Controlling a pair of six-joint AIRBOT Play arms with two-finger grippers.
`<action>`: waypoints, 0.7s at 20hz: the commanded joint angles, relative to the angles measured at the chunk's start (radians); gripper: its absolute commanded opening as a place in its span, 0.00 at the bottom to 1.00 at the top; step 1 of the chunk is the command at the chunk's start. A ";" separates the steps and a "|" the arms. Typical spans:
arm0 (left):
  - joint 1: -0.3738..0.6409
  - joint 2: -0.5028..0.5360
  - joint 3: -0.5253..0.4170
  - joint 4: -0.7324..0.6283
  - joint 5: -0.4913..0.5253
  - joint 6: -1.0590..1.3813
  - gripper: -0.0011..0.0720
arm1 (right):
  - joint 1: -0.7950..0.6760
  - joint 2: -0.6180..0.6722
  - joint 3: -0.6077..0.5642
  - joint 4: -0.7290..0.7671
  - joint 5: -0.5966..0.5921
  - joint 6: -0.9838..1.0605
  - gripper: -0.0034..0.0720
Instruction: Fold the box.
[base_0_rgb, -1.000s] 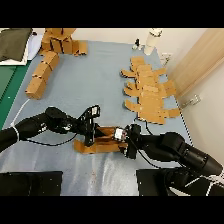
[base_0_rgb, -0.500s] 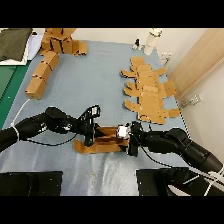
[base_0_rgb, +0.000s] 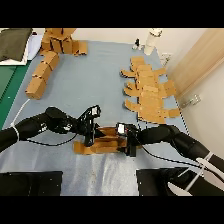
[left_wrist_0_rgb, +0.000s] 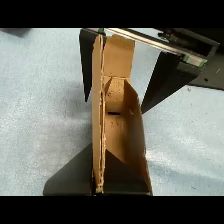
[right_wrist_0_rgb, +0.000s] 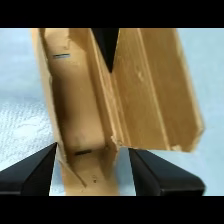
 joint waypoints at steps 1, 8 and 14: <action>0.000 0.000 0.000 0.000 0.002 0.000 0.03 | -0.047 -0.057 0.000 0.100 -0.058 -0.106 0.99; 0.000 0.000 0.000 0.000 0.002 0.000 0.03 | -0.046 -0.081 0.006 0.088 -0.059 -0.101 0.99; 0.000 0.000 0.000 0.000 0.002 0.000 0.03 | -0.046 -0.054 0.006 0.074 -0.114 -0.101 0.99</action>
